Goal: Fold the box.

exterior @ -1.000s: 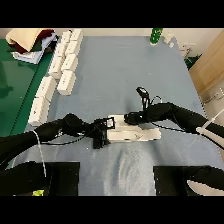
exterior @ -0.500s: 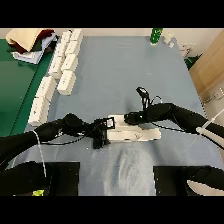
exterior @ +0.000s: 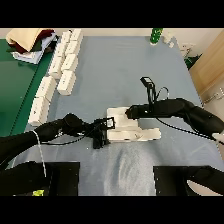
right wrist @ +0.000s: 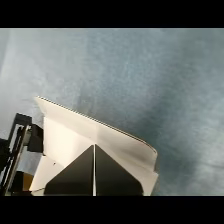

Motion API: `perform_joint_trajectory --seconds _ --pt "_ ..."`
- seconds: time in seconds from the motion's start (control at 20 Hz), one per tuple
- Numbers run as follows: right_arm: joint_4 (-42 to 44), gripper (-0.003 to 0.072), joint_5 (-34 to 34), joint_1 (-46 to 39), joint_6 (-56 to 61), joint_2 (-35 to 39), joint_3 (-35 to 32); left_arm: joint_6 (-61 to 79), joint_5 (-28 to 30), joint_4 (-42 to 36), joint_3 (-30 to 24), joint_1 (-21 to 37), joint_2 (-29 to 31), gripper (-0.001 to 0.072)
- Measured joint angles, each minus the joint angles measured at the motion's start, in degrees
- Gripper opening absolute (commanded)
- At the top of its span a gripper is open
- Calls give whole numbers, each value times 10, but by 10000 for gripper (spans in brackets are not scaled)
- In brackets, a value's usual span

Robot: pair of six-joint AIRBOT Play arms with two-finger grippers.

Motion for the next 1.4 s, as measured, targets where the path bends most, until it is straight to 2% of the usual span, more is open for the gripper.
perform_joint_trajectory --seconds 0.15,0.45,0.5,0.55,0.6,0.7,0.75,0.85,0.9,1.0,1.05,1.1,1.25,1.4 --pt "-43 1 -46 0 0 69 3 0 0 0 0 0 0 617" --pt "-103 3 -205 0 -61 174 -21 0 0 0 0 0 0 617" --pt "-107 46 -229 0 -82 188 -28 0 0 0 0 0 0 617" --pt "-114 269 -252 0 -104 201 -36 0 0 0 0 0 0 617" --pt "-125 396 -270 1 -122 211 -44 0 0 0 0 0 0 617" --pt "-161 397 -292 1 -154 221 -63 0 0 0 0 0 0 617" --pt "-178 408 -295 1 -170 220 -71 0 0 0 0 0 0 617" --pt "-204 561 -294 1 -202 208 -82 0 0 0 0 0 0 617" --pt "-217 603 -287 1 -219 198 -86 0 0 0 0 0 0 618" --pt "-247 606 -257 1 -267 168 -92 0 0 0 0 0 0 617" --pt "-257 631 -237 1 -294 152 -93 0 0 0 0 0 0 617" --pt "-265 696 -214 1 -325 134 -94 0 0 0 0 0 0 617" --pt "-265 707 -157 1 -399 89 -96 0 0 0 0 0 0 617" --pt "-241 703 -128 1 -455 63 -96 0 0 0 0 0 0 617"
